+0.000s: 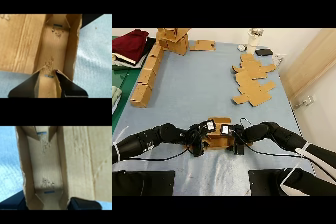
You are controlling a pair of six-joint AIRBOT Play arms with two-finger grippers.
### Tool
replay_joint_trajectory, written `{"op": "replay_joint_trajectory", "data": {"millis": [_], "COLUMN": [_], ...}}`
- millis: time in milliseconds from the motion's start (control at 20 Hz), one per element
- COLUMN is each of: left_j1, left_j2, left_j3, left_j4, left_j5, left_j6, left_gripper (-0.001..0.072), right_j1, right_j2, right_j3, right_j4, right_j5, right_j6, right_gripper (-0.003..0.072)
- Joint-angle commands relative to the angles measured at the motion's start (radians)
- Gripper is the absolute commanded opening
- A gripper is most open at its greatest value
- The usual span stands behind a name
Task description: Fold the box.
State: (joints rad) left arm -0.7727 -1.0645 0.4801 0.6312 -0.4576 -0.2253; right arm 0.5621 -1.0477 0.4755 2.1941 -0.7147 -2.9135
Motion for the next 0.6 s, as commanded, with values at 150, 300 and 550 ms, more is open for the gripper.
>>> {"op": "replay_joint_trajectory", "data": {"millis": [150,300,550], "left_j1": [-0.001,-0.001,0.008], "left_j2": [-0.003,-0.003,0.001], "left_j3": [0.001,0.001,0.001], "left_j4": [-0.008,-0.008,0.045], "left_j5": [0.009,-0.001,-0.013], "left_j6": [0.000,0.000,-0.015], "left_gripper": [0.0547,0.0549,0.0129], "right_j1": [0.001,0.001,0.001], "right_j2": [0.000,0.000,0.000], "right_j3": [0.000,0.000,0.000], "right_j4": [0.001,0.001,0.001], "right_j5": [-0.001,-0.001,-0.001], "right_j6": [0.000,0.000,0.000], "right_gripper": [0.0558,0.0558,0.0558]}}
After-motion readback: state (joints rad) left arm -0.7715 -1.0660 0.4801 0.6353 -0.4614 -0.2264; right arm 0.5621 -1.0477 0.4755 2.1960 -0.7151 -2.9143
